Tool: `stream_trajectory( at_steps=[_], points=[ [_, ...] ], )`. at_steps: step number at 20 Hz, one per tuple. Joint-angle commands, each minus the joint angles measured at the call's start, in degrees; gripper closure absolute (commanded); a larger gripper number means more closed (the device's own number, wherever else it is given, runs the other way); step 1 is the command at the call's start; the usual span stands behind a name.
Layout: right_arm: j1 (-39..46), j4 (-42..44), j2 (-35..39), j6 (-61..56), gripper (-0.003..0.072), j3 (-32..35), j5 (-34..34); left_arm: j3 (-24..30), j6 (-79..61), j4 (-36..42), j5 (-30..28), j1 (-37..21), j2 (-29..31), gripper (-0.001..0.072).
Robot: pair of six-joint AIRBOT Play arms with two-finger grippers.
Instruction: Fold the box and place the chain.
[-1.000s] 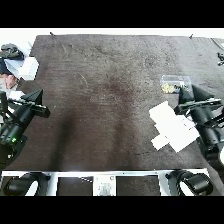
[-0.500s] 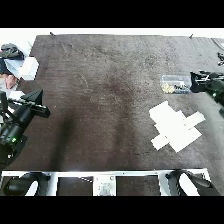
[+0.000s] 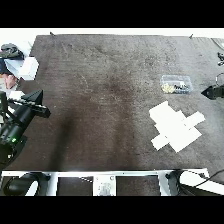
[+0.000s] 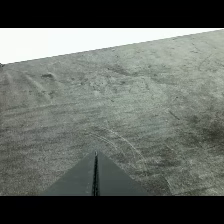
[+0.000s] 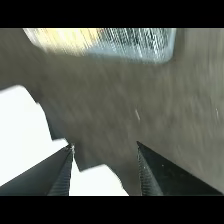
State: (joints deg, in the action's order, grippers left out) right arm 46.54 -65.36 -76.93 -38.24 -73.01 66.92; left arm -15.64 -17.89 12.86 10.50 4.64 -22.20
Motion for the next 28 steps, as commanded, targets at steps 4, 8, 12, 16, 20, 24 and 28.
stream_trajectory(
  at_steps=[4, 8, 12, 16, 20, 24, 28],
  points=[
    [0.9, -12.33, -13.18, 2.4, 0.0228, -10.56, 13.29, -0.07, -0.02, 0.0, 0.0, 0.02, 0.04, 0.0698],
    [0.9, -12.81, -17.27, 4.0, 0.0228, -10.58, 18.1, -0.07, -0.02, 0.0, 0.0, 0.02, 0.04, 0.0698],
    [0.81, -12.0, -20.48, 4.0, 0.023, -10.54, 21.29, -0.07, -0.02, 0.0, 0.0, 0.02, 0.04, 0.0698],
    [0.81, -10.86, -23.52, 6.75, 0.0258, -10.54, 22.64, -0.07, -0.02, 0.0, 0.0, 0.02, 0.04, 0.0698],
    [0.87, -10.25, -26.47, 8.61, 0.0259, -10.58, 24.06, -0.07, -0.02, 0.0, 0.0, 0.02, 0.04, 0.0698],
    [0.92, -10.25, -27.85, 10.25, 0.0331, -10.6, 24.22, -0.07, -0.02, 0.0, 0.0, 0.02, 0.04, 0.0698],
    [1.84, -10.03, -27.85, 11.56, 0.0331, -10.6, 24.41, -0.07, -0.02, 0.0, 0.0, 0.02, 0.04, 0.0698]
  ],
)
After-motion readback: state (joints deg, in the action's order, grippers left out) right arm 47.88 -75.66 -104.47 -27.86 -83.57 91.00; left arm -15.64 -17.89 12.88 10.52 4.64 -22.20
